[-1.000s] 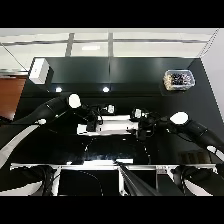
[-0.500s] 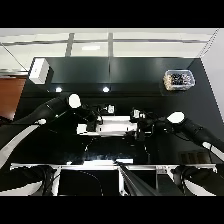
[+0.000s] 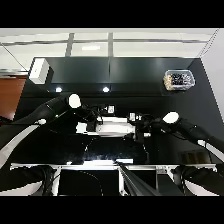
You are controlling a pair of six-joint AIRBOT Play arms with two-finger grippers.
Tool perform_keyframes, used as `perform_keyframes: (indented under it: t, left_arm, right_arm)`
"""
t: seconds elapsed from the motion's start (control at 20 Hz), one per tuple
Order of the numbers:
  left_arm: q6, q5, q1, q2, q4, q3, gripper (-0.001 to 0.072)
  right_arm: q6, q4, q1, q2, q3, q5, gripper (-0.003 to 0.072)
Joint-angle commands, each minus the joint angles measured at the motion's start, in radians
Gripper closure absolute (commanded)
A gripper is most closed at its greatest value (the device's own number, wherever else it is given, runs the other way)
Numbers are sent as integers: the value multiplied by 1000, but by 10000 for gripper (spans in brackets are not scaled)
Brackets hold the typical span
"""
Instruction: Fold the box and place the chain.
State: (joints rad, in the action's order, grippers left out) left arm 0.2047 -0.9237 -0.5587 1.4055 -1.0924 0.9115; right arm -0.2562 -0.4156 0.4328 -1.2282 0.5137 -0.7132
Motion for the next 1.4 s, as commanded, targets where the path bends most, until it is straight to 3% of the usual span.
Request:
perform_keyframes:
  t: [0.0,0.4,1.35]
  left_arm:
    - [9,-2,0,-1,1,1,680]
    - [9,-2,0,0,1,0,680]
    - [9,-3,0,0,1,0,680]
  right_arm:
    - [45,-36,12,-17,16,11,73]
    - [126,-171,66,-27,21,53,73]
    - [118,-185,19,-27,21,6,73]
